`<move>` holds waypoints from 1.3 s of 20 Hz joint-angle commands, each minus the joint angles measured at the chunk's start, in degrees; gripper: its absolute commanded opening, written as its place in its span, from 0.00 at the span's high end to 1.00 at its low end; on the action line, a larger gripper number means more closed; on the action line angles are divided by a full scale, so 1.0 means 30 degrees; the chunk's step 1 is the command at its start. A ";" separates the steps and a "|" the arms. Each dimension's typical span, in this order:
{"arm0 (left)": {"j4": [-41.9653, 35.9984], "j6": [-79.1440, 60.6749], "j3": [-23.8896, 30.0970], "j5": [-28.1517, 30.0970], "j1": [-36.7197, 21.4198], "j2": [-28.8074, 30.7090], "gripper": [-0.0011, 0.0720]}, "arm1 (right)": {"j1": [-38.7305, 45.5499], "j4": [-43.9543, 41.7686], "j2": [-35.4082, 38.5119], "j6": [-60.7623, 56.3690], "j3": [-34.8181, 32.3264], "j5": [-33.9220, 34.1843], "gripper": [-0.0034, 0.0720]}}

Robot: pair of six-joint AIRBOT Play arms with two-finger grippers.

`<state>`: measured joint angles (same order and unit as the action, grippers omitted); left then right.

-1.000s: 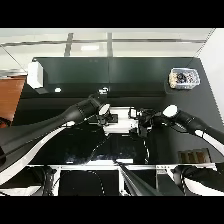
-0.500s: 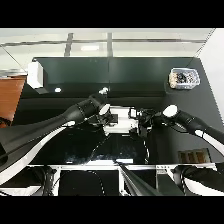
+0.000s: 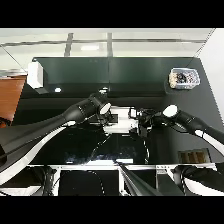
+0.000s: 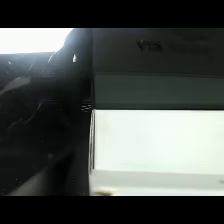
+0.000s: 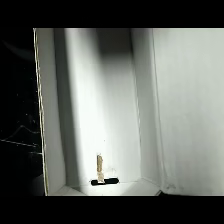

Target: Fold the box and place the chain.

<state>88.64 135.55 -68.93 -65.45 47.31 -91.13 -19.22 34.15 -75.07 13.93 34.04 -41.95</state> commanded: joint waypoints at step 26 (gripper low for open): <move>0.0219 -0.0903 -0.0153 -0.0204 -0.0401 0.0007 0.95 | -0.0022 0.1260 0.2426 -0.0554 0.0058 -0.0809 0.83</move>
<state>89.32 133.01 -69.34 -66.08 46.15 -91.11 -19.27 40.27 -67.81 11.42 34.17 -43.35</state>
